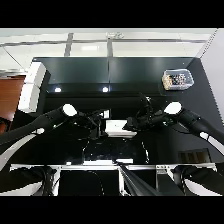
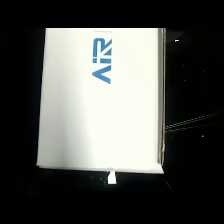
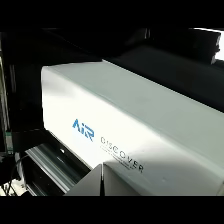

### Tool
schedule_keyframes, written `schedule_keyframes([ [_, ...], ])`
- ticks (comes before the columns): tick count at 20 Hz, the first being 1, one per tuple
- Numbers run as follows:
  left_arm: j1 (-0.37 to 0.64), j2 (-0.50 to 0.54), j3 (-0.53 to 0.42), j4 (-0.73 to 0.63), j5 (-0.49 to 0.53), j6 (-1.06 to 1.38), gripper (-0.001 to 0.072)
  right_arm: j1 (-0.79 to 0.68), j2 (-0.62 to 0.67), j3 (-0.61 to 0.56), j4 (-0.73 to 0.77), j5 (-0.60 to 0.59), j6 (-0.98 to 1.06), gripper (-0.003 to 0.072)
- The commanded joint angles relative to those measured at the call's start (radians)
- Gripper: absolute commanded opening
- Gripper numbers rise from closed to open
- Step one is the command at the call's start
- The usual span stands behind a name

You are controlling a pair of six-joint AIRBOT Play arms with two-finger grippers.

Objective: Fold the box and place the chain.

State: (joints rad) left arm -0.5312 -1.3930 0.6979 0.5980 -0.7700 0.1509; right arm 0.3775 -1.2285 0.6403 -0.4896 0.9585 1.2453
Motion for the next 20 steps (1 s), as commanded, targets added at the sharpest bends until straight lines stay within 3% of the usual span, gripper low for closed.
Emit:
schedule_keyframes([
  [1, 0.0, 0.0, 0.001, 0.0, 0.0, -0.001, 0.0353, 0.001, -0.018, -0.001, -0.045, -0.008, 0.001, 0.0015],
  [9, 0.0, 0.0, 0.001, 0.0, 0.0, 0.0, 0.0354, 0.0, -0.014, 0.002, -0.045, -0.012, -0.016, 0.0015],
  [12, 0.0, 0.0, 0.002, 0.0, 0.0, 0.0, 0.0354, -0.035, 0.028, 0.054, -0.048, 0.093, -0.054, 0.0015],
  [15, 0.001, 0.003, 0.004, 0.0, -0.008, -0.002, 0.0358, -0.123, 0.152, 0.146, -0.132, 0.174, -0.052, 0.0014],
  [16, 0.002, 0.01, 0.01, 0.001, -0.031, -0.002, 0.0413, -0.163, 0.21, 0.174, -0.18, 0.188, -0.048, 0.0015],
  [17, 0.003, 0.02, 0.017, 0.004, -0.055, -0.005, 0.0595, -0.208, 0.27, 0.194, -0.235, 0.199, -0.039, 0.0015],
  [18, 0.002, 0.035, 0.023, 0.013, -0.077, -0.036, 0.0711, -0.253, 0.328, 0.199, -0.286, 0.207, -0.02, 0.0015],
  [20, 0.002, 0.085, 0.036, 0.071, -0.12, -0.121, 0.0711, -0.357, 0.435, 0.199, -0.418, 0.257, 0.025, 0.0015],
])
